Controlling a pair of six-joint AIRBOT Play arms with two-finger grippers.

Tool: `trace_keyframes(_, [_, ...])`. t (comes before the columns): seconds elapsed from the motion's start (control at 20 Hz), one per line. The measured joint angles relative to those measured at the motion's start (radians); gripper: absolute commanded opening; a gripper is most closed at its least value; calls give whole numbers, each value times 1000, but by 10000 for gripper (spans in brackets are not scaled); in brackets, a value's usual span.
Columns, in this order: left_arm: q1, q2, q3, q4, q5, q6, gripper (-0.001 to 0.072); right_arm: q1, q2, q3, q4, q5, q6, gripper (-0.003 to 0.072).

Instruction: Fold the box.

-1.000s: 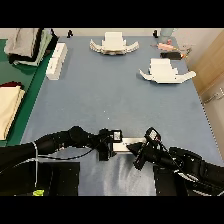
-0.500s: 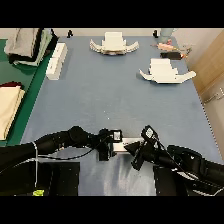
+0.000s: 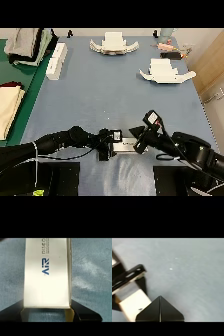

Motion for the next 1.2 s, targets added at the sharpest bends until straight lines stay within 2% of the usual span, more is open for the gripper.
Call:
trace_keyframes(0.25, [0,0,0,0,0,0,315,-205,-76,199,-76,292,0,3])
trace_keyframes(0.55, [0,0,0,0,0,0,315,-363,-371,445,-74,625,56,3])
trace_keyframes(0.75, [0,3,2,0,2,-8,315,-393,-519,516,-61,710,163,3])
trace_keyframes(0.95, [40,46,5,22,0,-107,315,-404,-570,537,-90,740,319,3])
trace_keyframes(1.05, [102,90,5,87,-5,-230,315,-409,-579,541,-106,745,373,3])
trace_keyframes(1.2, [284,168,7,319,-18,-546,315,-414,-586,543,-121,742,416,3])
